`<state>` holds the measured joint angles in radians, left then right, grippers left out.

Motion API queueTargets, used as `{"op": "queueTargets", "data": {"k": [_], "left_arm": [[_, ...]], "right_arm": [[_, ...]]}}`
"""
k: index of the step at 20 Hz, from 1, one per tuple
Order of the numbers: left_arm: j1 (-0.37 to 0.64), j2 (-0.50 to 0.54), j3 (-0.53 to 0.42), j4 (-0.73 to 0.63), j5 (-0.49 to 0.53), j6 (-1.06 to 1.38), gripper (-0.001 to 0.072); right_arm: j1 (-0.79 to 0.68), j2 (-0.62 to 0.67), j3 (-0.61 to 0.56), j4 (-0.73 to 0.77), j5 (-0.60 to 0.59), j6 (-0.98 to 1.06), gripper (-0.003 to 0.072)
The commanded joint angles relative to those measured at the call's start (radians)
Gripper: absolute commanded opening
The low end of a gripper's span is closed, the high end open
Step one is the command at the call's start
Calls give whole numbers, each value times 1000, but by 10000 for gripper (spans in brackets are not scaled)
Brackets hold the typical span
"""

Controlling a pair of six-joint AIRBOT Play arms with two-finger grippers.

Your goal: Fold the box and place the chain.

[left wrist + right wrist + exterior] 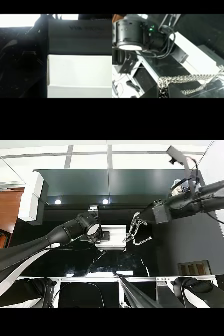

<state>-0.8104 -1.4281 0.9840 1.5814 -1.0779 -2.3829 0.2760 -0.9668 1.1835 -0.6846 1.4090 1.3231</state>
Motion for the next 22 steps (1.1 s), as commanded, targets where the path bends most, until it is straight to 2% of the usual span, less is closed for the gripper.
{"op": "queueTargets", "data": {"k": [1, 6, 10, 13, 15, 17, 20, 22], "left_arm": [[0, 1, 1, 0, 0, 0, 31], [0, 1, 1, 0, 0, 0, 31], [0, 1, 1, 0, 0, 0, 31], [0, 1, 1, 0, 0, 0, 32], [0, 1, 1, 0, 0, 0, 32], [0, 1, 1, 0, 0, 0, 32], [0, 1, 1, 0, 0, 0, 32], [0, 1, 1, 0, 0, 0, 31]], "right_arm": [[80, -3, -64, 0, -109, 27, 12], [163, -39, -217, 0, -327, 31, 13], [163, -91, -300, 0, -382, 32, 13], [163, -138, -314, -2, -420, 32, 19], [161, -143, -313, -3, -420, 32, 311], [131, -143, -310, -9, -375, 30, 311], [-4, -130, -309, -84, -318, 30, 311], [-117, -129, -311, -203, -356, 35, 311]]}}
